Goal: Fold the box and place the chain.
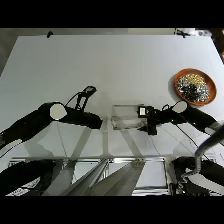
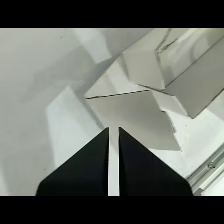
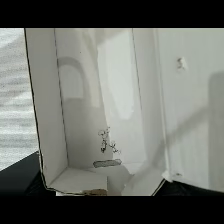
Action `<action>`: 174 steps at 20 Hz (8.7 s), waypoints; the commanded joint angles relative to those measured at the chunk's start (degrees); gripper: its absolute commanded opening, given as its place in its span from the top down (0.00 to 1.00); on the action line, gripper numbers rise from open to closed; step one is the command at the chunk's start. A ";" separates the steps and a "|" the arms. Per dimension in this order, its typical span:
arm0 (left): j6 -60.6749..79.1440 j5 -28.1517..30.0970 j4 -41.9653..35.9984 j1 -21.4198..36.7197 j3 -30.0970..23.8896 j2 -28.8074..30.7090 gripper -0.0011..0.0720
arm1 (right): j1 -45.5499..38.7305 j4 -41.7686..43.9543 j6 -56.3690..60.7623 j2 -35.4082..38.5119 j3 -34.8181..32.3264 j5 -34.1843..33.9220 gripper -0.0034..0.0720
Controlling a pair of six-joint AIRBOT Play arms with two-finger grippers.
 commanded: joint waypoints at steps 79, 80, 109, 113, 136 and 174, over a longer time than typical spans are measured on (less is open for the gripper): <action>-32.22 -3.74 14.56 -15.39 17.44 -13.00 0.52 | 0.04 0.00 0.00 -0.02 0.04 0.00 0.51; -33.97 -5.05 15.67 -15.63 18.29 -13.46 0.52 | 0.04 0.02 -0.02 -0.02 0.04 0.02 0.51; -55.36 -15.50 26.05 -19.21 29.55 -21.07 0.52 | 0.04 0.02 -0.02 -0.02 0.04 0.02 0.51; -55.89 -15.23 26.51 -19.23 29.55 -21.11 0.57 | 0.04 0.02 0.00 -0.02 0.04 0.00 0.51; -55.43 -13.97 29.22 -21.97 29.55 -27.19 0.98 | 0.04 0.00 -0.02 -0.02 0.04 0.02 0.51; 11.39 -20.33 30.71 -21.88 22.36 -2.08 0.02 | 0.04 0.00 -0.02 -0.02 0.04 0.00 0.51</action>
